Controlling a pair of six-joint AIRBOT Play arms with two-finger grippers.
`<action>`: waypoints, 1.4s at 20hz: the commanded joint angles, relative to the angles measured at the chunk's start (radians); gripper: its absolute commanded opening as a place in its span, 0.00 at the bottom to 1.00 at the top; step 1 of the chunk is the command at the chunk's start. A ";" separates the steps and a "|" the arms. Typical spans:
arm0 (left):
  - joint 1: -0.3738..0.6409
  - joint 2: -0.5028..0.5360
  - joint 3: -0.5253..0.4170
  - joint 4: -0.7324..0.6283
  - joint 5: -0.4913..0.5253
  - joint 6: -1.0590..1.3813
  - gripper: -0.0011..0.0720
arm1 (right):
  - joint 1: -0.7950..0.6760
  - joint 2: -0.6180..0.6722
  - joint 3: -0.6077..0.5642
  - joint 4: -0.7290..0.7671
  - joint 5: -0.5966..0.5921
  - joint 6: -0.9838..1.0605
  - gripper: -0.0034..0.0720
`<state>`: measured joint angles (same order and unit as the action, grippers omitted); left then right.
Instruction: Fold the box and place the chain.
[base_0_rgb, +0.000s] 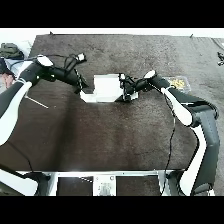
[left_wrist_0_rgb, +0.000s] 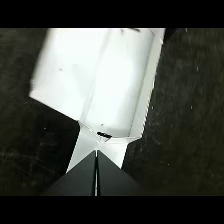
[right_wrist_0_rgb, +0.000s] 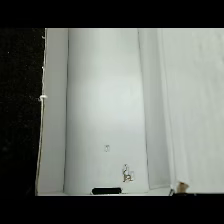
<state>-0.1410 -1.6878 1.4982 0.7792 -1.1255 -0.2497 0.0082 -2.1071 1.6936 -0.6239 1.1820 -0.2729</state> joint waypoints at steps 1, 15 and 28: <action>0.042 0.101 -0.083 0.006 0.086 -0.299 0.02 | 0.000 0.000 0.000 0.000 0.000 0.000 0.41; 0.161 -0.024 -0.205 -0.049 0.058 -0.667 0.03 | 0.000 0.000 0.000 0.000 0.000 0.000 0.41; 0.088 -0.185 -0.205 -0.224 0.119 -0.605 0.03 | 0.000 0.000 0.000 0.000 0.000 0.000 0.41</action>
<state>-0.0277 -1.8576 1.2934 0.5941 -1.0374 -0.8726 0.0082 -2.1067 1.6936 -0.6239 1.1820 -0.2733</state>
